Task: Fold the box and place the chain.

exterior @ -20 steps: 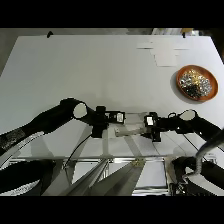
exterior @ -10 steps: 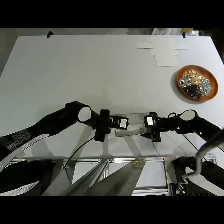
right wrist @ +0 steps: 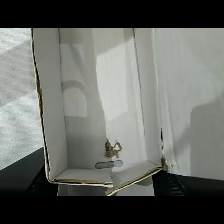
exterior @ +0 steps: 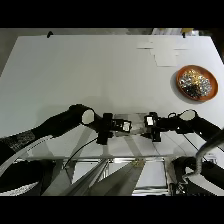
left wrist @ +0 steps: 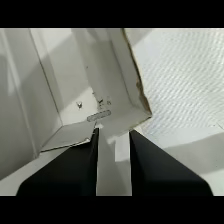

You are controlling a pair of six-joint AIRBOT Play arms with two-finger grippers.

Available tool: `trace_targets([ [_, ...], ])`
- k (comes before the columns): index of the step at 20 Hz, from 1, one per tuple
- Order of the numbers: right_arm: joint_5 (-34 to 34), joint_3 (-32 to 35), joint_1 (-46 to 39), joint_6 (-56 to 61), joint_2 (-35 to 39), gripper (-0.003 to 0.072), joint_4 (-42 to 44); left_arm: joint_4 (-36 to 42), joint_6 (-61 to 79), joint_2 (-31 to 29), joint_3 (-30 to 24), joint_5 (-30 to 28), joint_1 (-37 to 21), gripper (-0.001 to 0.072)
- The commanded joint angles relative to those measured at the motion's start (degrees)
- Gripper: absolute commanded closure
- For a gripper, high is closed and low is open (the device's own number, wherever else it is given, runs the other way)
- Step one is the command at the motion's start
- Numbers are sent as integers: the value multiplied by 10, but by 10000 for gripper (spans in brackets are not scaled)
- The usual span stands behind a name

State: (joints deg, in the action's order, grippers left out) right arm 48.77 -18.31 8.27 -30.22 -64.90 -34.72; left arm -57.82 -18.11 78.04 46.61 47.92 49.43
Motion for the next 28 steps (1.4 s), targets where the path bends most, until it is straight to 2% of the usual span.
trace_targets([
  [1,0,0,0,-1,0,304,0,4,-9,5,0,-39,3,511],
  [2,0,0,0,-1,0,304,0,4,-21,5,0,-52,3,542],
  [4,0,0,0,-1,0,304,0,5,-31,5,0,-64,3,670],
  [5,0,0,0,-1,0,304,0,5,-31,5,0,-64,3,702],
  [12,0,0,0,-1,0,304,0,35,-31,15,0,-110,30,697],
  [13,0,0,0,-1,0,304,0,38,-31,18,0,-111,35,688],
  [14,0,0,0,-1,0,304,0,40,-32,19,0,-110,37,647],
  [18,0,0,0,-1,0,304,0,44,-59,20,0,-106,39,410],
  [20,0,0,0,-1,0,304,0,44,-82,20,0,-98,39,369],
  [21,0,0,0,-1,0,304,0,43,-90,19,0,-89,39,379],
  [22,0,0,0,-1,0,304,0,42,-94,16,0,-79,38,456],
  [24,0,0,0,-1,0,304,0,37,-94,4,0,-49,37,701],
  [28,0,0,0,-1,0,304,0,27,-180,-34,0,-21,22,707],
])
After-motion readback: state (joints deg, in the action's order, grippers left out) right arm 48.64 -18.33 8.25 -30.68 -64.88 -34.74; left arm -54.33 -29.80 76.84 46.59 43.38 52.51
